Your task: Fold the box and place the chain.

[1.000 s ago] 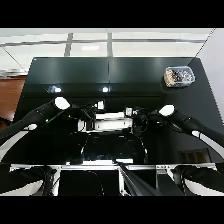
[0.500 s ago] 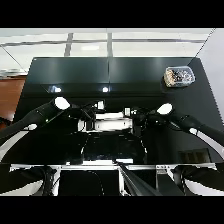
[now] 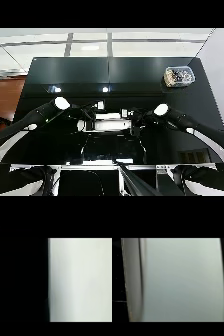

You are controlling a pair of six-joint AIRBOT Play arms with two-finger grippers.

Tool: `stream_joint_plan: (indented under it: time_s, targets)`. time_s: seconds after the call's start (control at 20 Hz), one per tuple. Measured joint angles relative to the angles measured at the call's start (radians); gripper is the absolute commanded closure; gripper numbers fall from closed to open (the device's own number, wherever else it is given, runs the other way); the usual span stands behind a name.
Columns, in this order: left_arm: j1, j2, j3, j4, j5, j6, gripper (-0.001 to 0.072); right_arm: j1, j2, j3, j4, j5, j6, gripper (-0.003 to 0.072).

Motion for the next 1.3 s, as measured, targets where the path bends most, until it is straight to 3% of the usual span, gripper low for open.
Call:
stream_joint_plan:
  time_s: [0.15, 0.35, 0.4, 0.45, 0.55, 0.7, 0.8, 0.85, 0.9, 1.0, 1.05, 1.1, 1.15, 1.3]
  targets:
    - [0.0, 0.0, 0.0, 0.0, 0.001, 0.0, 0.0682, 0.001, -0.001, 0.001, -0.006, -0.004, 0.01, 0.021]
    - [0.0, 0.0, 0.0, 0.0, 0.002, 0.0, 0.0662, 0.002, -0.001, 0.001, -0.011, -0.01, 0.016, 0.021]
    - [0.0, 0.0, 0.0, 0.001, 0.002, -0.001, 0.0503, 0.002, -0.001, 0.001, -0.012, -0.011, 0.016, 0.0211]
    - [0.0, 0.002, 0.0, 0.002, 0.003, -0.002, 0.0289, 0.002, -0.001, 0.001, -0.012, -0.012, 0.018, 0.0211]
    - [0.002, 0.019, 0.0, 0.003, 0.002, -0.011, 0.003, 0.002, -0.001, 0.001, -0.012, -0.013, 0.018, 0.0211]
    - [0.018, 0.074, 0.0, 0.04, 0.0, -0.073, 0.0, 0.002, -0.001, 0.001, -0.013, -0.016, 0.02, 0.0212]
    - [0.039, 0.135, 0.0, 0.115, -0.002, -0.158, 0.0, 0.002, -0.001, 0.001, -0.013, -0.017, 0.02, 0.023]
    - [0.053, 0.173, 0.0, 0.166, -0.009, -0.212, 0.0001, 0.002, -0.001, 0.001, -0.013, -0.018, 0.02, 0.0483]
    - [0.068, 0.213, 0.0, 0.215, -0.018, -0.271, 0.0011, 0.002, -0.001, 0.001, -0.013, -0.018, 0.02, 0.0529]
    - [0.105, 0.298, 0.0, 0.308, -0.07, -0.417, 0.0041, 0.002, -0.001, 0.001, -0.015, -0.018, 0.02, 0.053]
    - [0.126, 0.338, 0.0, 0.343, -0.116, -0.504, 0.0252, 0.002, -0.001, 0.001, -0.015, -0.018, 0.02, 0.053]
    - [0.144, 0.368, -0.001, 0.368, -0.175, -0.591, 0.0642, 0.002, -0.001, 0.001, -0.015, -0.018, 0.02, 0.0531]
    - [0.159, 0.392, -0.005, 0.381, -0.243, -0.68, 0.0682, 0.002, -0.001, 0.001, -0.015, -0.018, 0.02, 0.0531]
    - [0.167, 0.421, -0.066, 0.302, -0.406, -0.84, 0.0682, 0.002, -0.001, 0.001, -0.015, -0.018, 0.019, 0.0531]
